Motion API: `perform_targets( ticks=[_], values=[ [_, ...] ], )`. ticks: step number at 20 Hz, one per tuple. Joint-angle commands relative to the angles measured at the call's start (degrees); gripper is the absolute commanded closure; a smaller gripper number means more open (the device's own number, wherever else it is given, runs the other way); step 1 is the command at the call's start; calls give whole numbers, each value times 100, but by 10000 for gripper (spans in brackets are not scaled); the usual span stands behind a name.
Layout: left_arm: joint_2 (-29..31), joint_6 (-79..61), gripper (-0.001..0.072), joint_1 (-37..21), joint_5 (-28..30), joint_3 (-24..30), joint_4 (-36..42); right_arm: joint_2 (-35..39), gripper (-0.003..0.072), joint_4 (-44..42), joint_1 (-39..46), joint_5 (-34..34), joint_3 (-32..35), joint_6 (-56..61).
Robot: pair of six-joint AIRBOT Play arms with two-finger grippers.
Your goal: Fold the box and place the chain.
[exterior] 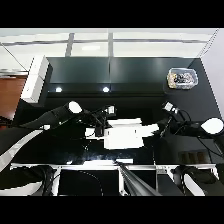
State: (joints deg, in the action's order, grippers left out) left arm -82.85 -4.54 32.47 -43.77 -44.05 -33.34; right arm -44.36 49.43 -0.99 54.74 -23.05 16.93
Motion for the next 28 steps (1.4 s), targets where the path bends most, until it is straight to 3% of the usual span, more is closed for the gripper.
perform_targets(
  ticks=[1, 11, 16, 28],
  values=[
    [4, -4, 684, -11, 35, -7, -98, -26, 48, -70, -332, -415, 258, -560],
    [4, -2, 683, -7, 26, -7, -96, -308, 48, 179, -1639, -382, 393, -992],
    [4, -2, 683, -7, 24, -7, -94, -723, 48, 149, -2354, -787, 382, -1102],
    [4, -2, 683, -7, 24, -7, -90, -723, 48, -247, -2483, -1145, 382, -1270]
  ],
)
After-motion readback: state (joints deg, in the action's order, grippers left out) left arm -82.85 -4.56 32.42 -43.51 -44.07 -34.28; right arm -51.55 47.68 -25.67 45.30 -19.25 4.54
